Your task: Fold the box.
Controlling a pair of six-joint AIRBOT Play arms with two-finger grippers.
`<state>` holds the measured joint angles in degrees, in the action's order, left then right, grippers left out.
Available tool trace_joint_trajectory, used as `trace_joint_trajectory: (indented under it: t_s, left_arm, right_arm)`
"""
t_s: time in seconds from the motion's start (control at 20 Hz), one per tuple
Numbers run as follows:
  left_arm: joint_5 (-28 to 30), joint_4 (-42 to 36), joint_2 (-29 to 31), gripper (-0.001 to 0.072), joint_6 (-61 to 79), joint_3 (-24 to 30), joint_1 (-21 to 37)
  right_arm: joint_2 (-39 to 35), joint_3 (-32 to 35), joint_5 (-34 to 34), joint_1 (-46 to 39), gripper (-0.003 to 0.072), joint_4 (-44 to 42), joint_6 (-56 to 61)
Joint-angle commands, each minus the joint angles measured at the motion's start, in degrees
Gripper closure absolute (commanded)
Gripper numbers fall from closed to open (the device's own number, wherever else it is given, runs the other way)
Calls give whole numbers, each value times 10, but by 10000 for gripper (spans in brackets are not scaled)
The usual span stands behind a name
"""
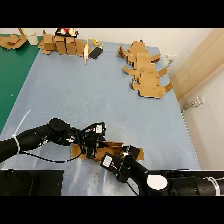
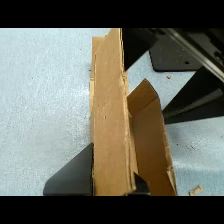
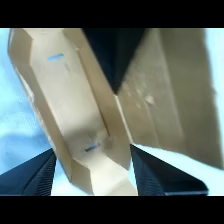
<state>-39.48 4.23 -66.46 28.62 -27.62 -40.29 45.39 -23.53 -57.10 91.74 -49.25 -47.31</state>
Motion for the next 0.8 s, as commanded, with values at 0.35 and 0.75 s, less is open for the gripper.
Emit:
trace_joint_trajectory:
  t_s: [0.35, 0.75]
  left_arm:
    - [0, 0, 0, 697, 0, 0, 0]
    - [0, 0, 0, 697, 0, 0, 0]
  right_arm:
    - [-44, 37, 35, -35, -24, 38, -25]
    - [-80, 65, 216, -226, -24, -193, -321]
